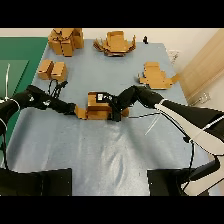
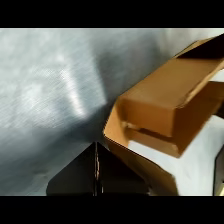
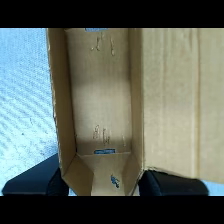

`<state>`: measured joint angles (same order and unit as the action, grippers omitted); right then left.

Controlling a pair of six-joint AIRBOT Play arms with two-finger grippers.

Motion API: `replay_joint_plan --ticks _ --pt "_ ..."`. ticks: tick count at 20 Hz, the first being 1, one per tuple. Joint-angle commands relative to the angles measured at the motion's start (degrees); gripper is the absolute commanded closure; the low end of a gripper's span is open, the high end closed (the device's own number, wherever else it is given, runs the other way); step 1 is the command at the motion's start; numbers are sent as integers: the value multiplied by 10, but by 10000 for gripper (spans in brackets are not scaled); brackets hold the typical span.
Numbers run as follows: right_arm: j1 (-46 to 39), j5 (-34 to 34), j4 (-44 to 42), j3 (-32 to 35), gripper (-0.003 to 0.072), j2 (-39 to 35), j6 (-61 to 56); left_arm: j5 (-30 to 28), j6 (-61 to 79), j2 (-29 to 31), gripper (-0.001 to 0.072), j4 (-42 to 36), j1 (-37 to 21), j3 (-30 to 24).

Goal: Fold the box.

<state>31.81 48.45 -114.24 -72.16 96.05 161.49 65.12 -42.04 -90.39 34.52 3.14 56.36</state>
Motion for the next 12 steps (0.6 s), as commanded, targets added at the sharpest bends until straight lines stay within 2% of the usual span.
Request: replay_joint_plan --ticks 1,2,3,5,7,8,9,12 --pt "0 0 0 0 173 0 0 78 37 -3 691 -46 -3 34" --pt "0 0 0 0 172 0 0 108 42 -3 507 -49 -5 47" --pt "0 0 0 0 172 0 0 127 39 -2 390 -49 -6 57" --pt "0 0 0 0 173 0 0 139 39 -2 389 -47 -1 62" --pt "0 0 0 -1 172 0 0 127 36 -3 383 -45 17 63" --pt "0 -1 0 -2 173 0 0 117 35 -3 237 -45 26 63" --pt "0 0 0 -2 172 0 0 105 26 -3 171 -45 34 63" --pt "0 0 0 -2 172 0 0 89 -30 -3 166 -44 47 63"
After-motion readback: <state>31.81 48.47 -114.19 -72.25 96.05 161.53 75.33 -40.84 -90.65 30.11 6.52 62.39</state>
